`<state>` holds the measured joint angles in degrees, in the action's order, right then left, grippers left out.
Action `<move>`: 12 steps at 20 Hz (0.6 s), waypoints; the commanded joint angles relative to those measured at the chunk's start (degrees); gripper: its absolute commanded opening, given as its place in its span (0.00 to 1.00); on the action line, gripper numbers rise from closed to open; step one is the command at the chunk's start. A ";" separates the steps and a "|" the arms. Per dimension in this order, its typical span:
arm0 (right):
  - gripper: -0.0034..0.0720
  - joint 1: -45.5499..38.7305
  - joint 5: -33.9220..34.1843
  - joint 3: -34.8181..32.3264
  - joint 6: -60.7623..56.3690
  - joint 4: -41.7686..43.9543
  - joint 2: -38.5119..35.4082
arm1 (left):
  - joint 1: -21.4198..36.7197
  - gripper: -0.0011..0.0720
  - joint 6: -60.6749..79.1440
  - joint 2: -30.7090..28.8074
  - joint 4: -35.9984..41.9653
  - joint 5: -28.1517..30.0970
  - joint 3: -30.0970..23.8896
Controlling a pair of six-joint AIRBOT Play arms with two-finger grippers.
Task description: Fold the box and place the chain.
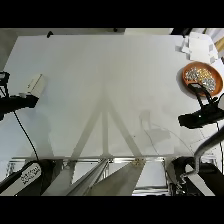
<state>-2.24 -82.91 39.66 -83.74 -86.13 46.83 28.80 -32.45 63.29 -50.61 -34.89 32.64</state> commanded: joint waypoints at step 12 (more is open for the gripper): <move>0.07 -0.02 0.00 0.04 -0.02 0.00 -0.02 | 0.02 0.63 -0.07 3.32 -3.43 -3.30 -0.02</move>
<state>-2.24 -82.91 39.66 -83.77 -86.15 46.83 28.80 -32.51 66.11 -53.10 -37.17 32.67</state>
